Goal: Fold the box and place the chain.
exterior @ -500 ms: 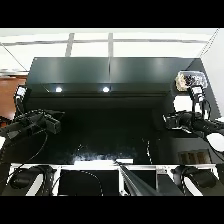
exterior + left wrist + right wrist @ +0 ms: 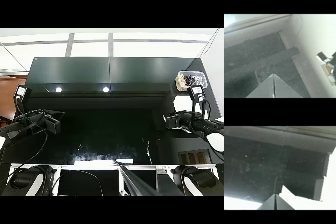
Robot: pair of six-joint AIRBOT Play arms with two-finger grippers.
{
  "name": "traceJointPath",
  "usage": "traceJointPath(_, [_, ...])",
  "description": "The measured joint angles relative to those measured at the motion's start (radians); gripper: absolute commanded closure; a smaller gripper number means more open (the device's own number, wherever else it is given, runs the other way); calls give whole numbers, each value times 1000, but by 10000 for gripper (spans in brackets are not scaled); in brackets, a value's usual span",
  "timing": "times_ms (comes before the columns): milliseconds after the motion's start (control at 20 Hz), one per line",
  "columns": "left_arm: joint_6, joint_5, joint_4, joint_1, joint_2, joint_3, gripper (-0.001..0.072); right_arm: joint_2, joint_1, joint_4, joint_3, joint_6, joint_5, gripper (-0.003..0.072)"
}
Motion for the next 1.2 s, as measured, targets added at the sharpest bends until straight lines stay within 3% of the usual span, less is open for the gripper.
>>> traceJointPath(250, [0, 2, 0, 0, 0, 0, 681, 0, 0, 0, 0, 0, 0, 678])
traceJointPath(400, [1, 59, 0, 0, -1, 0, 680, 0, 0, 16, 0, 1, -14, 678])
traceJointPath(550, [1, 113, -3, 0, -1, 0, 681, -1, 0, 23, 0, 0, -115, 679])
traceJointPath(650, [1, 134, -5, 0, -4, 0, 681, -14, -21, -43, 1, 3, -259, 679])
traceJointPath(750, [1, 159, -10, 0, -14, 0, 681, -56, -126, -161, 27, 54, -392, 679])
traceJointPath(850, [0, 172, -16, 0, -25, -1, 681, -129, -307, -238, 84, 101, -453, 678])
traceJointPath(1000, [0, 181, -25, 0, -42, -1, 678, -273, -628, -270, 214, 138, -451, 676])
traceJointPath(1050, [0, 184, -27, 0, -45, -1, 673, -329, -735, -255, 262, 145, -414, 640])
traceJointPath(1100, [0, 187, -31, 0, -47, -1, 523, -381, -828, -234, 303, 151, -364, 537])
traceJointPath(1150, [2, 196, -33, 0, -50, -1, 270, -435, -914, -217, 343, 155, -299, 529])
traceJointPath(1200, [1, 204, -34, 0, -51, 0, -10, -483, -982, -201, 380, 157, -245, 247])
